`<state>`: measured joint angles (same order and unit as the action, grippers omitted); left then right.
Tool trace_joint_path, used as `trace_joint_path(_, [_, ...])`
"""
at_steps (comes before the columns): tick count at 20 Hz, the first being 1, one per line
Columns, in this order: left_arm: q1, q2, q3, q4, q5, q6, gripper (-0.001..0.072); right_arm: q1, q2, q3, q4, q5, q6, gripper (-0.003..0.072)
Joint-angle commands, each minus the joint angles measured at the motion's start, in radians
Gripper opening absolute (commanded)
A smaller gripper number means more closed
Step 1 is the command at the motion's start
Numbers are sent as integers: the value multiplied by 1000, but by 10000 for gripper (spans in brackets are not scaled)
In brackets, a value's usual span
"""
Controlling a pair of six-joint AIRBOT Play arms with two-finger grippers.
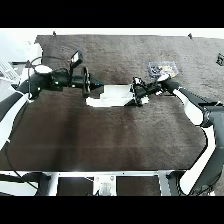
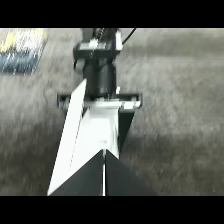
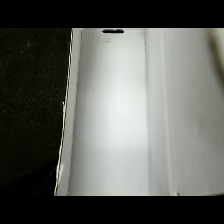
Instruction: Fold the box and place the chain.
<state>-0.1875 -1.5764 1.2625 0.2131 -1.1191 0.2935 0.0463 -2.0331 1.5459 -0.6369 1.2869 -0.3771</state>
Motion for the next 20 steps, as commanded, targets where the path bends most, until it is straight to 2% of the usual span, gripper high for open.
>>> trace_joint_path(1, [-10,-12,-68,13,79,73,23,0,-1,0,0,0,0,539])
trace_joint_path(4, [-42,-92,-66,-24,144,76,23,1,-1,0,0,0,0,540])
trace_joint_path(9, [-139,-140,-62,-57,298,180,22,0,-1,0,0,0,0,540])
trace_joint_path(12, [-153,-163,-40,-78,414,179,22,0,-1,0,0,0,0,539])
trace_joint_path(17, [-146,-245,106,-86,424,152,21,0,-1,0,0,0,0,540])
trace_joint_path(20, [-146,-254,130,-86,462,151,22,0,-1,0,0,0,0,540])
